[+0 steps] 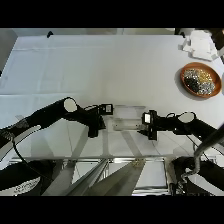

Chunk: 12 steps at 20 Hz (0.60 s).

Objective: Fold the box and place the chain.

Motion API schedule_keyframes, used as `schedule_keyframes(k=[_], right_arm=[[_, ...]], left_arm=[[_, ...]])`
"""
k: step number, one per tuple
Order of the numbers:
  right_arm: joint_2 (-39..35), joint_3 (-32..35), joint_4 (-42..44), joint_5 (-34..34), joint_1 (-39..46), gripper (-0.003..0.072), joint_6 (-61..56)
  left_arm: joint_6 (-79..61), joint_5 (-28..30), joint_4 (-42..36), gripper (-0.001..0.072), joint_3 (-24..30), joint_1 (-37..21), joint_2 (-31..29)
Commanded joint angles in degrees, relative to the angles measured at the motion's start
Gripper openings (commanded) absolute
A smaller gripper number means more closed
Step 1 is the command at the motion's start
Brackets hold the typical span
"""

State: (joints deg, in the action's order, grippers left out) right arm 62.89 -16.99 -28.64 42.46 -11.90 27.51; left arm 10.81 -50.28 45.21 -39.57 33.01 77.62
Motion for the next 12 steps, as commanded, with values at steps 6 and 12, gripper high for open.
schedule_keyframes(k=[6, 12], right_arm=[[0.0, 0.0, 0.0, 0.0, 0.0, 0.0413, 0.0], [0.0, 0.0, 0.0, 0.0, 0.0, 0.0413, 0.0]], left_arm=[[-9.8, 6.1, -0.5, 0.0336, 0.1, -0.3, 0.0], [-20.9, 9.6, -5.0, 0.0352, 0.1, 3.5, 0.0]])
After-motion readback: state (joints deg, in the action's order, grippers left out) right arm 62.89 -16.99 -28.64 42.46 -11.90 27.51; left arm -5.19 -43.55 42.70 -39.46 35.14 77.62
